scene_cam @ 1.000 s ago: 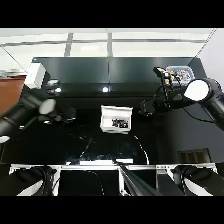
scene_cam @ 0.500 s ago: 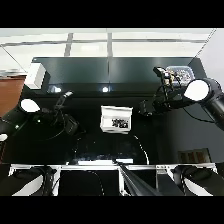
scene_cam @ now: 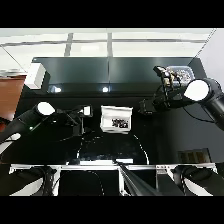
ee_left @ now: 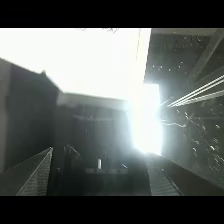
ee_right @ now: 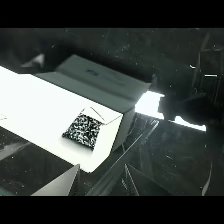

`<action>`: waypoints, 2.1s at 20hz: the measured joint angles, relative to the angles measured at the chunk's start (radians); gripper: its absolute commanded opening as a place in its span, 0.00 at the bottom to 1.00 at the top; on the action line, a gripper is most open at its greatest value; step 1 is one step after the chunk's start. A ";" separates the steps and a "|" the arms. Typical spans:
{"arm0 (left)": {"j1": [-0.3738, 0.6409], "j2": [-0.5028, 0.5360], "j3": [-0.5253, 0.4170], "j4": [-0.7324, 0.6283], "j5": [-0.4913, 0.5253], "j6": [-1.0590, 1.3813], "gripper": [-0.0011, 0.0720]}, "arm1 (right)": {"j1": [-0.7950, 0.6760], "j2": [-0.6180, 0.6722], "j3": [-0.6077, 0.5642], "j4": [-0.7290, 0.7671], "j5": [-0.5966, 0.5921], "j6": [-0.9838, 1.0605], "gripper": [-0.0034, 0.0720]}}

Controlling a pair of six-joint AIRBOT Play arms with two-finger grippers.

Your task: Fold the box and place the chain.

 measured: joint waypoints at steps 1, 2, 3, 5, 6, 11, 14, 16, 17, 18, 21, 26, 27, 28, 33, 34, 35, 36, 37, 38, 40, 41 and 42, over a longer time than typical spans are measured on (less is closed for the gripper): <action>-0.007 -0.019 0.006 -0.029 0.012 0.022 1.00 | 0.000 0.000 0.000 0.000 0.000 0.000 0.49; -0.012 -0.037 0.013 -0.056 0.021 0.040 1.00 | 0.000 0.000 0.000 0.000 -0.001 0.000 0.49; -0.017 -0.059 0.021 -0.080 0.024 0.054 1.00 | 0.000 0.000 0.000 0.000 -0.002 0.000 0.49; -0.022 -0.101 0.041 -0.111 0.021 0.072 1.00 | 0.000 0.000 0.000 0.000 -0.003 0.000 0.49; -0.025 -0.119 0.050 -0.122 0.011 0.078 1.00 | 0.000 0.000 0.000 0.000 -0.003 0.000 0.49; -0.036 -0.166 0.074 -0.168 -0.022 0.117 0.99 | 0.000 0.000 0.000 0.002 -0.007 0.000 0.49; -0.040 -0.181 0.086 -0.196 -0.037 0.132 0.99 | 0.000 0.000 0.000 0.003 -0.009 0.000 0.49; -0.042 -0.188 0.092 -0.204 -0.042 0.137 0.99 | 0.000 0.000 0.000 0.003 -0.011 0.000 0.49; -0.043 -0.190 0.095 -0.209 -0.047 0.140 0.99 | 0.000 0.000 0.000 0.003 -0.011 0.000 0.49; -0.043 -0.192 0.096 -0.212 -0.049 0.140 0.99 | 0.000 0.000 0.000 0.004 -0.014 0.000 0.49; -0.048 -0.194 0.098 -0.216 -0.058 0.142 0.99 | 0.000 0.000 0.000 0.004 -0.021 0.000 0.49; -0.077 -0.195 0.100 -0.207 -0.058 0.143 0.85 | 0.000 0.000 0.000 0.004 -0.031 0.000 0.49; -0.080 -0.195 0.100 -0.203 -0.058 0.143 0.70 | 0.000 0.000 0.000 0.003 -0.035 0.000 0.49; -0.082 -0.195 0.100 -0.201 -0.058 0.144 0.61 | 0.000 0.000 0.000 0.003 -0.042 0.000 0.49; -0.088 -0.195 0.100 -0.196 -0.056 0.143 0.59 | 0.000 -0.011 0.000 0.014 -0.169 0.009 0.98; -0.088 -0.195 0.100 -0.196 -0.056 0.143 0.59 | 0.001 -0.022 0.000 0.026 -0.208 0.012 0.98; -0.088 -0.195 0.100 -0.196 -0.056 0.143 0.59 | 0.002 -0.038 0.000 0.037 -0.238 0.012 0.98; -0.088 -0.195 0.100 -0.195 -0.056 0.143 0.59 | 0.007 -0.059 0.000 0.046 -0.262 0.003 0.97; -0.088 -0.195 0.100 -0.195 -0.056 0.143 0.59 | 0.015 -0.082 0.000 0.054 -0.280 -0.024 0.97; -0.088 -0.195 0.100 -0.194 -0.056 0.143 0.59 | 0.026 -0.104 0.000 0.060 -0.287 -0.065 0.98; -0.088 -0.195 0.100 -0.193 -0.056 0.143 0.59 | 0.053 -0.137 0.000 0.066 -0.295 -0.191 0.98; -0.088 -0.195 0.100 -0.193 -0.056 0.143 0.59 | 0.068 -0.147 0.000 0.069 -0.293 -0.267 0.98; -0.088 -0.195 0.100 -0.193 -0.056 0.143 0.59 | 0.080 -0.153 0.000 0.073 -0.287 -0.340 0.98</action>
